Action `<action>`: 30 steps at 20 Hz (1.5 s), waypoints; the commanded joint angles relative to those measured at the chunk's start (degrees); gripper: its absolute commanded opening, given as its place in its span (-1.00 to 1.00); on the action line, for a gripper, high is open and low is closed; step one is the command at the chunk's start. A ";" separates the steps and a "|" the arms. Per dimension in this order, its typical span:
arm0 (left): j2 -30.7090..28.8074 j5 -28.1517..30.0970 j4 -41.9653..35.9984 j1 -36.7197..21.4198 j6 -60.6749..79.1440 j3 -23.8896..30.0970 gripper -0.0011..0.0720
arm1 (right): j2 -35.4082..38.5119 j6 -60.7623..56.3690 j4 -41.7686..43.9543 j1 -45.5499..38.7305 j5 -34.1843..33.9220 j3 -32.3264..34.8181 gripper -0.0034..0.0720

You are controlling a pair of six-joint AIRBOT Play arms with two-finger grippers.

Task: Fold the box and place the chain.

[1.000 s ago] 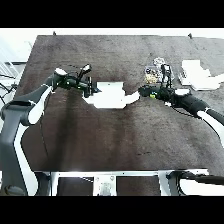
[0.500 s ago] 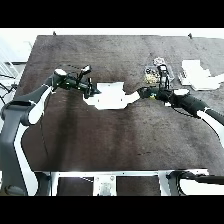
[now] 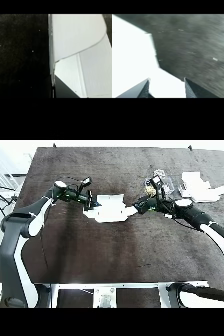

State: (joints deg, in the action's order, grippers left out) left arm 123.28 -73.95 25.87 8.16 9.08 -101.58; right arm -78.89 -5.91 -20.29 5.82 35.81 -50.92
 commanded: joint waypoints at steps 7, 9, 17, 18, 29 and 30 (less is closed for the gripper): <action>0.00 0.00 -0.24 0.00 -0.02 -0.02 -0.92 | 0.24 17.11 -12.92 5.20 11.13 2.12 0.60; 0.00 0.00 -0.26 0.00 -0.02 -0.02 -0.92 | 0.24 17.11 -17.00 7.80 8.46 2.69 0.60; 0.00 0.00 -0.26 0.00 -0.02 -0.02 -0.92 | -2.73 20.11 -20.68 13.35 -2.56 2.89 0.60; 0.00 0.00 -0.26 0.00 -0.02 -0.02 -0.92 | -2.99 20.11 -20.20 13.40 -3.93 2.80 0.60; 0.00 -0.02 -0.28 0.00 -0.02 -0.02 -0.92 | -6.08 19.91 -14.19 13.03 -8.33 -2.58 0.60; 0.00 -0.02 -0.28 0.00 -0.04 -0.02 -0.92 | -6.08 19.96 -14.25 12.79 -8.37 -2.89 0.60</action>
